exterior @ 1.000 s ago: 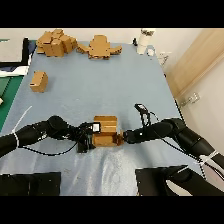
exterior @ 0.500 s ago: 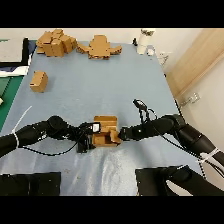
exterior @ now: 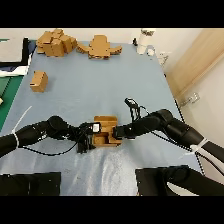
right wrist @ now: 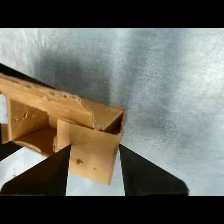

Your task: Fold the box.

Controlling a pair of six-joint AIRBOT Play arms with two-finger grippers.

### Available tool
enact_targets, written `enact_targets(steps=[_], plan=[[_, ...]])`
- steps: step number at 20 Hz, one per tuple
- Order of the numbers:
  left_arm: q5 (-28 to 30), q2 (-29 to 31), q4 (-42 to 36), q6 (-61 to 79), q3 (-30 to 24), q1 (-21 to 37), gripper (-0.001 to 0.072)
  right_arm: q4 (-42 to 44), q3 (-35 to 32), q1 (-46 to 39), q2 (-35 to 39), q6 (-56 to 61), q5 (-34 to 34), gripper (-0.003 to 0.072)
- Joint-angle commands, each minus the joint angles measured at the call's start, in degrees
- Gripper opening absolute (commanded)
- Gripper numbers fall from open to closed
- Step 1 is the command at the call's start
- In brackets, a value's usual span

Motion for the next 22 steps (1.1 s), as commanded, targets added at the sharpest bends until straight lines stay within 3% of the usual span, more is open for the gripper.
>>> enact_targets(steps=[1, 6, 10, 19, 21, 22], plan=[[0.02, -0.04, 0.02, 0.02, -0.02, 0.02, 0.0600, -12.76, 5.31, 5.75, -4.94, 13.53, -4.68, 0.0474], [-0.42, -0.04, 0.00, 0.02, -0.02, 0.02, 0.0600, -21.16, 12.90, 12.52, -14.32, 23.76, -12.48, 0.0474], [-0.42, -0.04, 0.00, 0.02, -0.02, 0.02, 0.0600, -21.75, 16.57, 15.08, -19.17, 27.78, -13.25, 0.0474], [-0.42, -0.04, 0.00, 0.02, -0.02, 0.00, 0.0600, -21.92, 17.07, 15.63, -23.12, 32.87, -14.25, 0.0432], [-0.42, -0.04, 0.00, 0.02, -0.02, 0.02, 0.0600, -21.81, 17.07, 16.85, -24.28, 33.42, -14.27, 0.0396], [-0.42, -0.04, 0.00, 0.02, -0.02, 0.02, 0.0600, -21.75, 17.07, 17.29, -24.72, 33.46, -14.27, 0.0329]])
